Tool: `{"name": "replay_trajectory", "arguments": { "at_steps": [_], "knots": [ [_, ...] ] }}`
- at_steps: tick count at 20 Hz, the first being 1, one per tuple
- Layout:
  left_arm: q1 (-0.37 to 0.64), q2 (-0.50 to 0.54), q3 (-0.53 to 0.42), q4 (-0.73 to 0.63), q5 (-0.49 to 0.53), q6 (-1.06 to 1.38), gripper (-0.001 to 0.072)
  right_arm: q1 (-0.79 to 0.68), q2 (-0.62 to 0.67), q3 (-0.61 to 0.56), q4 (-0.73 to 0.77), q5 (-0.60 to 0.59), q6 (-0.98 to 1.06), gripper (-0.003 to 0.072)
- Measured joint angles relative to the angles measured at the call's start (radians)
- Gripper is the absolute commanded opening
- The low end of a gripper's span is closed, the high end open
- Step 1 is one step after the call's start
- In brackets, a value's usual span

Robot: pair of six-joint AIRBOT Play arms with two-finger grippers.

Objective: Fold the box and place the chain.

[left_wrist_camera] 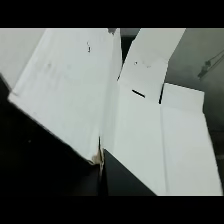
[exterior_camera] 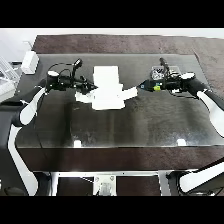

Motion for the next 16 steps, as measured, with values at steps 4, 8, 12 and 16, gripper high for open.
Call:
{"name": "replay_trajectory", "arguments": {
  "at_steps": [4,8,12,16],
  "knots": [
    [0.004,0.000,-0.040,-0.059,-0.051,0.198,0.0019,-0.045,0.005,0.002,0.039,0.006,-0.007,0.0232],
    [-0.012,-0.001,-0.056,-0.089,-0.060,0.314,0.0019,-0.059,0.006,0.002,0.054,0.014,-0.013,0.0232],
    [-0.037,-0.002,-0.060,-0.100,-0.023,0.389,0.0019,-0.062,0.006,0.000,0.056,0.033,-0.016,0.0232],
    [-0.047,-0.003,-0.071,-0.106,0.011,0.422,0.0019,-0.064,0.006,-0.012,0.055,0.048,-0.028,0.0232]
  ]
}}
